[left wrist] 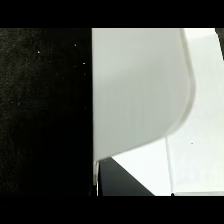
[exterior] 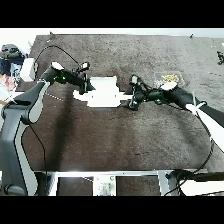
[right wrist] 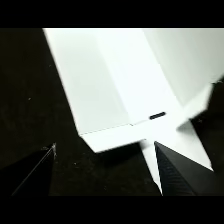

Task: Fold the box and place the chain.

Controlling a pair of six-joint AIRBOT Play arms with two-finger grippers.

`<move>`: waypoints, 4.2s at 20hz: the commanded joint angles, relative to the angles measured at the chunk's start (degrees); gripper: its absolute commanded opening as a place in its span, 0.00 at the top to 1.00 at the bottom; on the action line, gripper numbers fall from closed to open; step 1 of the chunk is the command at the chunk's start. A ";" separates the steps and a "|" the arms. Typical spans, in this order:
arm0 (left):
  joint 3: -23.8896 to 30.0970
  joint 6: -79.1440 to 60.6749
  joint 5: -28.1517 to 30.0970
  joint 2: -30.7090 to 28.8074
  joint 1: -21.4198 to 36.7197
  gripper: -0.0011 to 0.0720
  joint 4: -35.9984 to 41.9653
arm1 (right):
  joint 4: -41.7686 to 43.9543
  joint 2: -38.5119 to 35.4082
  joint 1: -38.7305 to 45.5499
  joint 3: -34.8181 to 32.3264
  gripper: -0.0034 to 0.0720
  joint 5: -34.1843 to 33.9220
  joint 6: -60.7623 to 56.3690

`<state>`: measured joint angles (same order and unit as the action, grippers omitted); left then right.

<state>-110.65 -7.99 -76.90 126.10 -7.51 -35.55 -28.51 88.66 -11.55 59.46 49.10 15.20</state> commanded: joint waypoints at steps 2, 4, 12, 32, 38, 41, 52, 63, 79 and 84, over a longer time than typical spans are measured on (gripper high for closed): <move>0.00 0.00 0.02 0.04 0.07 0.97 -0.02 | -8.90 1.77 -5.62 0.04 0.01 -3.78 1.75; 0.00 0.00 0.00 0.04 0.07 0.97 -0.02 | -9.25 2.40 -7.52 0.04 0.01 -6.54 1.70; 0.00 0.00 0.00 0.04 0.07 0.97 0.00 | -7.06 5.29 -10.40 0.04 0.16 -20.83 1.09; 0.00 0.02 -0.02 0.04 0.07 0.97 0.09 | -4.50 10.45 -2.03 14.53 0.05 -7.37 -0.63; 0.00 0.02 -0.02 0.04 0.07 0.97 0.17 | -4.72 15.34 -0.98 22.21 0.05 -0.11 -3.50; 0.00 0.02 -0.02 0.04 0.07 0.97 0.24 | -4.74 18.78 -0.44 26.47 0.05 3.02 -3.69; 0.00 0.00 -0.04 0.04 0.07 0.97 0.42 | -4.70 29.18 1.31 40.81 0.05 16.81 -6.03; 0.00 0.02 -0.02 0.04 0.07 0.97 0.42 | -4.70 31.34 0.85 40.83 0.08 18.40 -7.04; 0.00 0.00 -0.02 0.04 0.07 0.97 0.42 | -6.86 33.03 -0.85 40.89 0.13 16.24 -4.92; 0.00 0.00 -0.02 0.04 0.07 0.97 0.42 | -6.84 33.03 -0.90 40.89 0.14 16.09 -4.90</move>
<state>-110.65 -7.99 -76.97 126.13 -7.49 -35.11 -35.35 121.64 -12.38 100.29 65.49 10.31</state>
